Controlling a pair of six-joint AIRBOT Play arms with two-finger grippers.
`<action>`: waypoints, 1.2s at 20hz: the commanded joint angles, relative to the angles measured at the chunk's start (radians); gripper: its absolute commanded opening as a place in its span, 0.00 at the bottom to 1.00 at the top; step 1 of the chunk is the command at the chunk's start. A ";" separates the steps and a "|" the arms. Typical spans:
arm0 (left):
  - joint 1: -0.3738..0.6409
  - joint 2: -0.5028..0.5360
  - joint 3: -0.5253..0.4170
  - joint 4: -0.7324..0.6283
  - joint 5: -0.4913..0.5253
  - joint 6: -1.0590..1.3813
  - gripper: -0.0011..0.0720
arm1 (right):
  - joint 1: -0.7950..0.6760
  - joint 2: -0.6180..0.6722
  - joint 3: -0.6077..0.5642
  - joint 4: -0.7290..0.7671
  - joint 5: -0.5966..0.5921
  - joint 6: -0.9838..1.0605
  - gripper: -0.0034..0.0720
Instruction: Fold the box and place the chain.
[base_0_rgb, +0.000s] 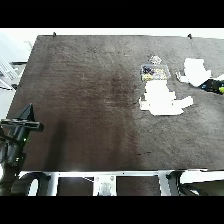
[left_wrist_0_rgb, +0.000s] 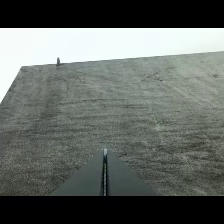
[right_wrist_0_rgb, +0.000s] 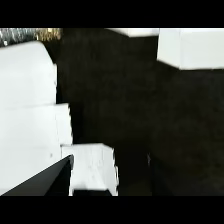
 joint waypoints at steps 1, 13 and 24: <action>-0.001 0.000 -0.001 0.000 0.000 0.000 0.04 | 0.006 -0.146 0.184 -0.087 0.280 0.048 0.80; -0.001 0.000 -0.001 0.000 0.000 0.000 0.04 | 0.086 -0.304 0.195 -0.106 0.262 0.041 0.80; -0.001 0.000 -0.001 0.000 0.000 0.000 0.04 | 0.085 -0.396 0.193 0.048 0.396 -0.013 0.79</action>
